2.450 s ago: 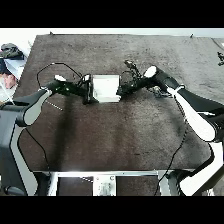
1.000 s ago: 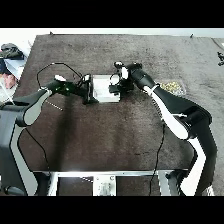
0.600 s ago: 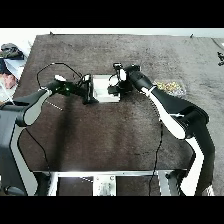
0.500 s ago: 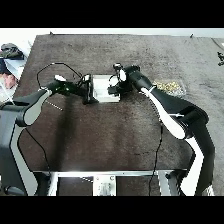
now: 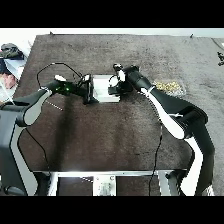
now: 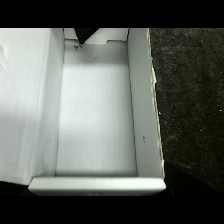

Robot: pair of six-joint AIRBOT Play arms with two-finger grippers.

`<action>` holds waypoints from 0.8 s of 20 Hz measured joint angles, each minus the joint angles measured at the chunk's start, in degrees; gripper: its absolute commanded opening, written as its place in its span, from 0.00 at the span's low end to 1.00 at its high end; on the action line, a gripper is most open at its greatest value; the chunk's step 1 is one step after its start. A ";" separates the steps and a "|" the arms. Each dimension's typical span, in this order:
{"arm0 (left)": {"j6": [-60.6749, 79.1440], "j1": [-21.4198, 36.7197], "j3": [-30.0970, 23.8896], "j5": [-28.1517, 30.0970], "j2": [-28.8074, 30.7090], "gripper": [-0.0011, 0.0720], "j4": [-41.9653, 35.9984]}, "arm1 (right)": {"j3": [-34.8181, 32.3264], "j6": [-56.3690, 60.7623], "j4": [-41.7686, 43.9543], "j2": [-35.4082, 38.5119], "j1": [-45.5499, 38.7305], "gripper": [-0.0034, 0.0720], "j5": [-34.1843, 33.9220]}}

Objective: Fold the box and place the chain.

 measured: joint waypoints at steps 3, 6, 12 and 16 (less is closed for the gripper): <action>-0.26 0.00 0.00 0.09 0.00 0.58 -0.22 | 0.00 0.81 -0.57 0.00 0.00 0.12 -0.02; -0.04 0.00 0.00 0.07 0.00 0.58 -0.07 | 0.00 0.96 -0.94 0.00 0.07 0.12 -0.02; 0.22 0.04 0.00 -0.13 0.00 0.58 0.17 | 0.07 0.79 -1.84 0.31 0.02 0.43 0.31; 0.17 0.04 0.00 -0.09 0.00 0.58 0.15 | 0.11 1.01 -1.62 1.97 0.04 0.43 0.31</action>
